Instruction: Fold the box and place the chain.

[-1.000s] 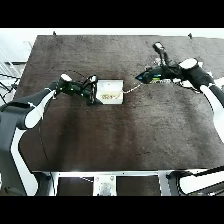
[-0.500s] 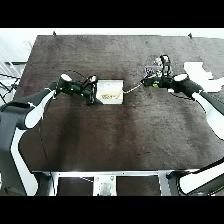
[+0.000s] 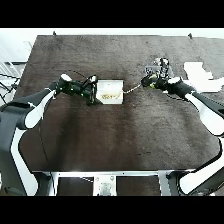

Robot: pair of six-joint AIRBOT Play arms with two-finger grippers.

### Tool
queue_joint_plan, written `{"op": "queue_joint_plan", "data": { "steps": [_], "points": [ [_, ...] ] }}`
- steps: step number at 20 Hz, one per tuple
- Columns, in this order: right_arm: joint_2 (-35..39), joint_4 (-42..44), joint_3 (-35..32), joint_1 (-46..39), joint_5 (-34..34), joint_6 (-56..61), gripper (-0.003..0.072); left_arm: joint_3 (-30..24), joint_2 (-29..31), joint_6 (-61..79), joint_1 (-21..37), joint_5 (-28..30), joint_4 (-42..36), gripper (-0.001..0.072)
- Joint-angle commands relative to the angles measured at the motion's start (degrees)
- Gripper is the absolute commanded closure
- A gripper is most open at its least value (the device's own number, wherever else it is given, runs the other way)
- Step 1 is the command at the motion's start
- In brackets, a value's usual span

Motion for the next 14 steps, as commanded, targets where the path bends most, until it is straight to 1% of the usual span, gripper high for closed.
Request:
{"op": "queue_joint_plan", "data": {
  "steps": [1,2,4,5,10,12,14],
  "points": [
    [-2.3,1.2,2.5,1.6,-1.3,0.3,0.0545,0.0,0.0,0.0,0.0,0.0,0.0,0.0219],
    [-2.0,1.1,2.5,1.6,-1.0,0.3,0.0675,0.0,0.0,0.0,0.0,0.0,0.0,0.0219],
    [1.3,1.1,1.5,1.3,1.0,0.3,0.0677,0.0,0.0,0.0,0.0,0.0,0.0,0.0219],
    [4.9,1.1,0.0,1.3,2.0,0.3,0.0678,0.0,0.0,0.0,0.0,0.0,0.0,0.0219],
    [28.9,-5.6,-9.3,4.7,4.8,0.3,0.0678,0.0,0.0,0.0,0.0,0.0,0.0,0.0219],
    [35.8,-6.8,-11.1,6.8,4.8,0.8,0.0679,0.0,0.0,0.0,0.0,0.0,0.0,0.0219],
    [40.3,-6.9,-11.5,9.2,4.8,0.7,0.0678,0.0,0.0,0.0,0.0,0.0,0.0,0.0219]
  ]
}}
